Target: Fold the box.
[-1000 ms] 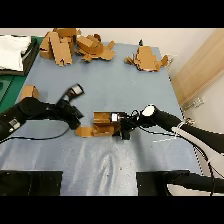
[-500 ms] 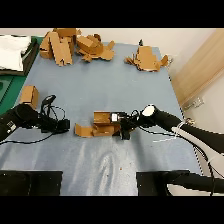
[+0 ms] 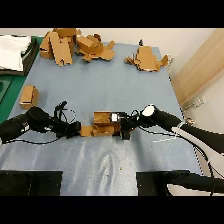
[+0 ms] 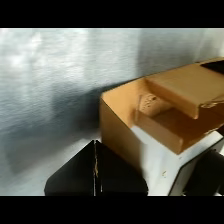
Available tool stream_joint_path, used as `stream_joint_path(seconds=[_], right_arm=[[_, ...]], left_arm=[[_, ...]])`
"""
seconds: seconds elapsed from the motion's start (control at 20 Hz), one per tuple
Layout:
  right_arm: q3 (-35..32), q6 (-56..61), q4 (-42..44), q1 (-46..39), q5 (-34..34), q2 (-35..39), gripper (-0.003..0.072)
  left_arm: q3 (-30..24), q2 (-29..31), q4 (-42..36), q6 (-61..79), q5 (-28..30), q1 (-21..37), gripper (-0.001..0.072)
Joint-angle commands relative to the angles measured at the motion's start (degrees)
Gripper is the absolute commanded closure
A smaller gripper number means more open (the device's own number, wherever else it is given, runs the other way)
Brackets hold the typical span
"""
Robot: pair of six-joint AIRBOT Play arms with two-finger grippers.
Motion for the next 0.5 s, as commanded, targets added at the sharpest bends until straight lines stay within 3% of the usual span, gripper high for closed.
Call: stream_joint_path(seconds=[0.0,0.45], right_arm=[[0.0,0.0,0.0,0.0,0.0,0.0,0.0197],[0.0,0.0,0.0,0.0,0.0,0.0,0.0197]], left_arm=[[0.0,-0.8,-9.3,6.3,1.1,-1.0,0.0701],[0.0,-0.8,-18.3,9.1,0.5,-0.9,0.0700]])
